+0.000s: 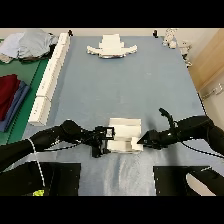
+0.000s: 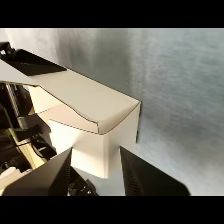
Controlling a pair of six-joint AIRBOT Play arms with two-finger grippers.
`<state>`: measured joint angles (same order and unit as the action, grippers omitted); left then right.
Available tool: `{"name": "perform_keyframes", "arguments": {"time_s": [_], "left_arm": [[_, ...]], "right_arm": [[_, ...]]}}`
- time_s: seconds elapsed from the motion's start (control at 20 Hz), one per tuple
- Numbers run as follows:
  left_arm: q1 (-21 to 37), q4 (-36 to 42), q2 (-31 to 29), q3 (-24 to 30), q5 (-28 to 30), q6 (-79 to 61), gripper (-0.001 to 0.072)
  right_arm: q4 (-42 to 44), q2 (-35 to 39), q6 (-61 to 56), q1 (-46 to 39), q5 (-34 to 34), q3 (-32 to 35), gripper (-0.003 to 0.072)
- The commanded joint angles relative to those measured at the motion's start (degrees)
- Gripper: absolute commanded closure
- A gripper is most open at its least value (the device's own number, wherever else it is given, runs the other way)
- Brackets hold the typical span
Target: Fold the box.
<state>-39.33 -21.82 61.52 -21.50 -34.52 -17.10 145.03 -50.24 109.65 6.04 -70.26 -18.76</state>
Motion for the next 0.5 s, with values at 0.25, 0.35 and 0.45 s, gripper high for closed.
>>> {"name": "perform_keyframes", "arguments": {"time_s": [0.25,0.35,0.45], "left_arm": [[0.0,0.0,0.0,0.0,0.0,0.0,0.0302],[0.0,0.0,0.0,0.0,0.0,0.0,0.0302],[0.0,0.0,0.0,0.0,0.0,0.0,0.0302]], "right_arm": [[-18.8,-0.2,-23.6,20.9,16.6,-5.3,0.0273],[-27.2,-0.2,-32.4,25.4,16.9,-8.0,0.0273],[-33.7,-0.3,-39.8,29.3,16.8,-10.6,0.0273]]}}
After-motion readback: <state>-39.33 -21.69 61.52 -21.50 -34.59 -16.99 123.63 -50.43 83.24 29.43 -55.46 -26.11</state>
